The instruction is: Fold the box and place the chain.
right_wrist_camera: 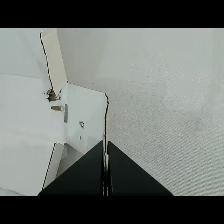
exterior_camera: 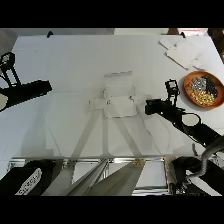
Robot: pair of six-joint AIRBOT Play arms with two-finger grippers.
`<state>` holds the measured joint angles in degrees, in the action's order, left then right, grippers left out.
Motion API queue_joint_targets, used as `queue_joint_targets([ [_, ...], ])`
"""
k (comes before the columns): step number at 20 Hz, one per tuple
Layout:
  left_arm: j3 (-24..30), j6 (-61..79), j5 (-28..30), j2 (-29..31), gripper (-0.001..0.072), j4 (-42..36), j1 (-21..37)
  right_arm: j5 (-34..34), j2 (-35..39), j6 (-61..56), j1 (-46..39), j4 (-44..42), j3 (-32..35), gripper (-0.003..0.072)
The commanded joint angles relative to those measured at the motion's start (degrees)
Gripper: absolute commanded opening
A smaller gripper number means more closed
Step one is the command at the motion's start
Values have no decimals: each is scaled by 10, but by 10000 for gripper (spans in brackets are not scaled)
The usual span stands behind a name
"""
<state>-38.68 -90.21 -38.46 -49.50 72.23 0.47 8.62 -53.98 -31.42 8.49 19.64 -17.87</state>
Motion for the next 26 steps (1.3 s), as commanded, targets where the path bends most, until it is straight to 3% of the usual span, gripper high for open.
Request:
queue_joint_targets([
  [1,0,0,0,0,7,0,0,-1,0,0,1,0,0,10],
  [6,0,0,32,0,7,0,0,-1,0,0,1,0,0,10],
  [15,0,2,-1,-7,9,22,0,-1,0,0,1,0,0,10],
  [16,0,2,6,-14,20,22,0,-1,0,0,1,0,0,10],
  [17,-3,5,7,-24,86,21,-2,-1,0,0,1,0,0,10],
  [19,-21,57,-15,-56,99,17,-17,-1,0,0,1,0,0,10],
  [22,-96,136,-76,-134,110,16,-56,-1,0,0,1,0,0,10],
  [26,-249,264,-166,-278,479,-75,-100,-1,0,0,1,0,0,10],
])
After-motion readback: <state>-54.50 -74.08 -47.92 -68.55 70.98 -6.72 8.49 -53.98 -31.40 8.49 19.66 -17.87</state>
